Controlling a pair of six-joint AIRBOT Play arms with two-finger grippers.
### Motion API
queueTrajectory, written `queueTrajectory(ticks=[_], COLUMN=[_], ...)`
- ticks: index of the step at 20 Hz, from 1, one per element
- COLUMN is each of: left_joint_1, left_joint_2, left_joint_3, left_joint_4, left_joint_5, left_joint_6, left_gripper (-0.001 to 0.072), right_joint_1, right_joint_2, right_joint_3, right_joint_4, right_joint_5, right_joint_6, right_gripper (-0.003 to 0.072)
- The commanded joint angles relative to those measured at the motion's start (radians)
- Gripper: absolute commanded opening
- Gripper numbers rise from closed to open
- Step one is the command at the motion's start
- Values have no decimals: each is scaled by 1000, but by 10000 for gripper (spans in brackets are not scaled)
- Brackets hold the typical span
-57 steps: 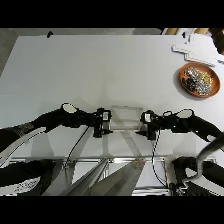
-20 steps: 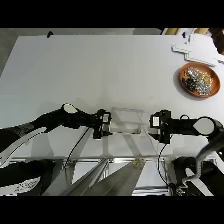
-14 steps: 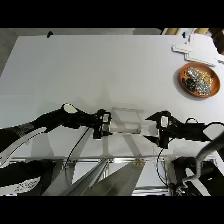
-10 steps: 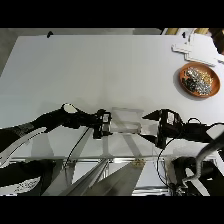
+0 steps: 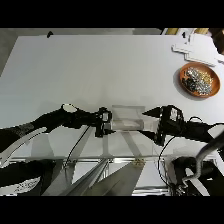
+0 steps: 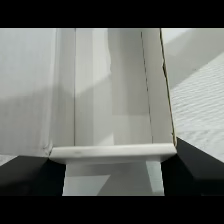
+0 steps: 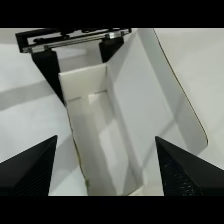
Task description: Fold the box and place the chain.
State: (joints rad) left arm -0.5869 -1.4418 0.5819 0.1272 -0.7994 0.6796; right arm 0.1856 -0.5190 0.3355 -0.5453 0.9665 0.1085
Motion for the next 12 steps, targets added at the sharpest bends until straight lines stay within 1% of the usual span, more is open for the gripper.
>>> queueTrajectory(ticks=[1,2,4,7,9,11,12], left_joint_1=[-1,-1,-1,-7,-31,-53,-60], left_joint_2=[-1,-1,-1,-1,-1,-6,-11], left_joint_3=[0,0,0,15,29,29,29], left_joint_4=[-22,-15,41,192,282,285,285], left_joint_5=[17,26,54,67,77,114,130], left_joint_6=[9,-19,-113,-295,-348,-347,-345], left_gripper=[165,170,172,180,180,182,221], right_joint_1=[0,0,0,0,0,0,0], right_joint_2=[1,1,1,1,1,1,1], right_joint_3=[1,1,1,1,1,1,1], right_joint_4=[4,4,4,4,4,4,4], right_joint_5=[-22,-22,-22,-22,-27,-29,-29], right_joint_6=[0,0,0,0,0,0,0], right_gripper=[637,637,637,637,637,637,637])
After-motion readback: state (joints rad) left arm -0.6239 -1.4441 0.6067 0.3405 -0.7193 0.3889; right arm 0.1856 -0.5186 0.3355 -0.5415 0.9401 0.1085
